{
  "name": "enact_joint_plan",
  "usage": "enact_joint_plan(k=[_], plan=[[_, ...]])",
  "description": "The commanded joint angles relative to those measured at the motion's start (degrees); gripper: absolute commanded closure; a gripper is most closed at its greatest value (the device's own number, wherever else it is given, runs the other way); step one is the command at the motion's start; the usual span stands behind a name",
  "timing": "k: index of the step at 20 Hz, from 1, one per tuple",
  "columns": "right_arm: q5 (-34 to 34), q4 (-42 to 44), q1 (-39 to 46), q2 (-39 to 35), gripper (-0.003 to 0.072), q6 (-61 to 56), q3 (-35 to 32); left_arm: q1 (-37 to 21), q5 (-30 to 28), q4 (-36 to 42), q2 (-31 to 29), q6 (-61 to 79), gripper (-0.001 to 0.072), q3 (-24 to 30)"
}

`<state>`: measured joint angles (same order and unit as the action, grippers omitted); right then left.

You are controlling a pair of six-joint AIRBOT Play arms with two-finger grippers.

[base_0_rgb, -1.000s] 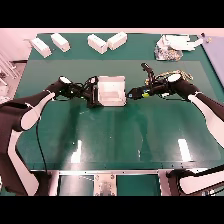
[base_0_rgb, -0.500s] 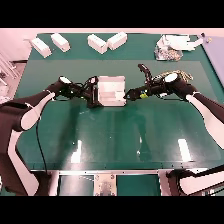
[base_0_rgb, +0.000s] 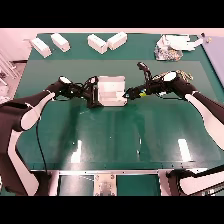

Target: Fold the box and place the chain.

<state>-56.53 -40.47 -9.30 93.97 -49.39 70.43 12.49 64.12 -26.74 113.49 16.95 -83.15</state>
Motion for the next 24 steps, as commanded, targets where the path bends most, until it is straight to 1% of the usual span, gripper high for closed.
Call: enact_joint_plan(k=[1, 4, 8, 14, 15, 18, 22, 23, 24], plan=[[1.62, -5.73, -1.81, 0.04, 0.0237, -4.2, 0.11, -0.04, 0.11, 0.0, -0.04, 0.02, 0.0141, 0.0], [1.86, -6.12, -2.38, 0.04, 0.0217, -4.68, 0.52, -0.04, 0.33, 0.0, -0.04, 0.02, 0.0141, 0.0], [1.9, -6.19, -2.58, 0.04, 0.0217, -6.14, 2.29, -0.04, 0.44, 0.0, -0.04, 0.02, 0.0141, 0.0], [1.9, -8.5, -4.42, 0.04, 0.0217, -10.23, 2.51, -0.04, 0.44, 0.0, -0.04, 0.0, 0.0141, 0.0], [1.92, -9.27, -4.63, 0.07, 0.0217, -10.29, 2.51, -0.04, 0.46, 0.0, -0.04, 0.0, 0.0141, 0.0], [1.92, -14.08, -4.92, 0.04, 0.0216, -15.63, 2.51, -0.04, 0.52, 0.0, -0.04, 0.0, 0.0141, 0.0], [2.91, -15.39, -5.14, 0.04, 0.0212, -17.33, 3.06, -0.04, 0.92, 0.02, -0.04, 0.02, 0.0141, 0.0], [3.02, -16.11, -5.11, 0.04, 0.0167, -17.77, 3.61, -0.04, 0.92, 0.02, -0.04, 0.02, 0.0141, 0.0], [2.91, -16.98, -5.11, 0.02, 0.0162, -18.29, 4.28, -0.04, 0.92, 0.0, -0.04, 0.02, 0.0141, 0.0]])
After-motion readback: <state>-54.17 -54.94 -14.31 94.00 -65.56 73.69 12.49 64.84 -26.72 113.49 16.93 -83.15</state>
